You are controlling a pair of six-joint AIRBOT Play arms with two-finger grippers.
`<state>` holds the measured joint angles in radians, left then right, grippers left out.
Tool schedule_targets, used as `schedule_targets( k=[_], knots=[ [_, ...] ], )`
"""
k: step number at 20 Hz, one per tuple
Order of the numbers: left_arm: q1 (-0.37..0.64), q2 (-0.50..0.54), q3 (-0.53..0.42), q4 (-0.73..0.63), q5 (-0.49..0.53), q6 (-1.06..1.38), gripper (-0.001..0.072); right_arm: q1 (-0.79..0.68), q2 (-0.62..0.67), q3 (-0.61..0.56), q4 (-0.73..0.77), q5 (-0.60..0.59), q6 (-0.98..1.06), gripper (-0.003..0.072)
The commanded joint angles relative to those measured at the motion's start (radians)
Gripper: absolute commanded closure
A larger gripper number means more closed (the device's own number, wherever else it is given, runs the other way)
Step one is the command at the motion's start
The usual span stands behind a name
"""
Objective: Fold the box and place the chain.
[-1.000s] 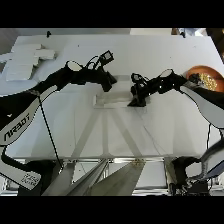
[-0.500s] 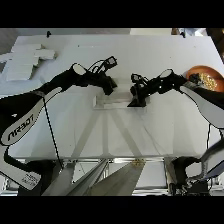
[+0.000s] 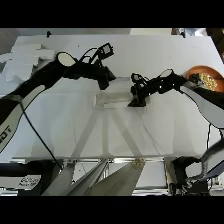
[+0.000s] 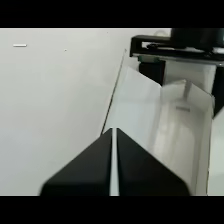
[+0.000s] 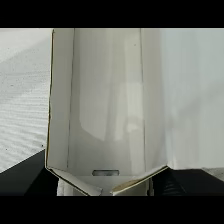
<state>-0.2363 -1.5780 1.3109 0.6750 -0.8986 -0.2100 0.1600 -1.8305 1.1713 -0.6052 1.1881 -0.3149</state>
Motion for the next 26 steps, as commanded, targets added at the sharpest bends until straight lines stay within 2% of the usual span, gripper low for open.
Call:
schedule_targets(
  k=[1,2,3,4,11,13,15,18,26],
  knots=[
    [0.015,0.071,0.0,0.204,-0.137,-0.007,0.0332,0.0,0.0,0.001,0.0,0.001,0.0,0.0164],
    [0.013,0.073,0.0,0.241,-0.173,-0.019,0.0146,0.0,0.0,0.001,0.0,0.001,0.0,0.0164],
    [0.013,0.071,0.0,0.261,-0.209,-0.021,0.0026,0.0,0.0,0.001,0.0,0.001,0.0,0.0164],
    [0.009,0.069,0.0,0.277,-0.236,-0.028,0.0011,0.0,0.0,0.001,0.0,0.001,0.0,0.0164],
    [-0.084,0.057,0.0,0.313,-0.229,-0.117,0.0009,0.0,0.0,0.001,0.0,0.001,0.0,0.0164],
    [-0.106,0.038,0.0,0.367,-0.222,-0.132,0.001,0.0,0.0,0.001,0.0,0.001,0.0,0.0164],
    [-0.126,0.014,0.0,0.48,-0.211,-0.188,0.001,0.0,0.0,0.001,0.0,0.001,0.0,0.0164],
    [-0.134,-0.008,0.0,0.582,-0.213,-0.29,0.0009,0.0,0.0,0.001,0.0,0.001,0.0,0.0164],
    [-0.124,-0.007,0.0,0.618,-0.255,-0.291,0.0009,0.0,0.0,0.001,0.0,0.001,0.0,0.0164]
  ],
)
